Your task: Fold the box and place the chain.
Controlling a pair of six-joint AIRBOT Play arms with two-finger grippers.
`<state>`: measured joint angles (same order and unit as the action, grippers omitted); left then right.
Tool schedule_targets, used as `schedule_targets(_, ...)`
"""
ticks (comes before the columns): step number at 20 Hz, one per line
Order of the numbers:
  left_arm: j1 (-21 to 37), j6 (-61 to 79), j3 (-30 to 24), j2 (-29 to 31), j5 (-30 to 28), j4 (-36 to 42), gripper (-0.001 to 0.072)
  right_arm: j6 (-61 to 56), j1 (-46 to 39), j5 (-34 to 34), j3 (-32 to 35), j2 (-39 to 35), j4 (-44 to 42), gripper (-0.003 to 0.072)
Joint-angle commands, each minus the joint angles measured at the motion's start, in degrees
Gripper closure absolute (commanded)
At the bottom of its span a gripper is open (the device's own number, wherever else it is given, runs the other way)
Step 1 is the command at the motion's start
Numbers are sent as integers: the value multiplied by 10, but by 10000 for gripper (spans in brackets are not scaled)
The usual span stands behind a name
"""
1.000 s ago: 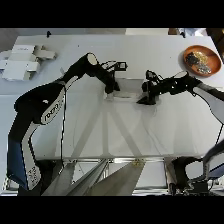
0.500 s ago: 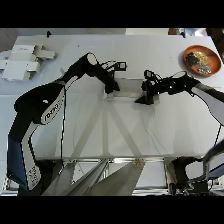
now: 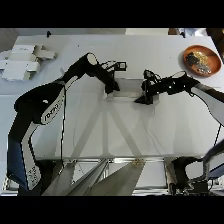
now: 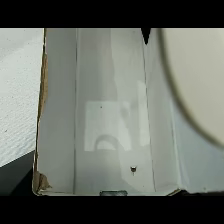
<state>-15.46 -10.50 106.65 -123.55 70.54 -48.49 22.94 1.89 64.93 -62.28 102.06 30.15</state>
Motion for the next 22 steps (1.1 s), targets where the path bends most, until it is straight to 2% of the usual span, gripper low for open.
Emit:
schedule_targets(1,0,0,0,0,0,0,693,0,1,0,0,0,-1,-6)
schedule_targets(3,0,0,0,0,0,0,693,0,1,1,0,0,-1,10)
schedule_targets(4,0,0,0,0,0,0,693,0,1,1,0,0,-1,52)
schedule_targets(8,0,0,0,0,0,0,693,0,1,2,0,0,-1,55)
schedule_targets(10,0,0,0,0,0,0,693,0,1,2,0,0,-1,208)
schedule_targets(11,0,0,0,0,0,0,693,0,1,2,0,0,-1,238)
schedule_targets(22,0,0,0,0,0,0,693,0,1,2,0,0,-1,237)
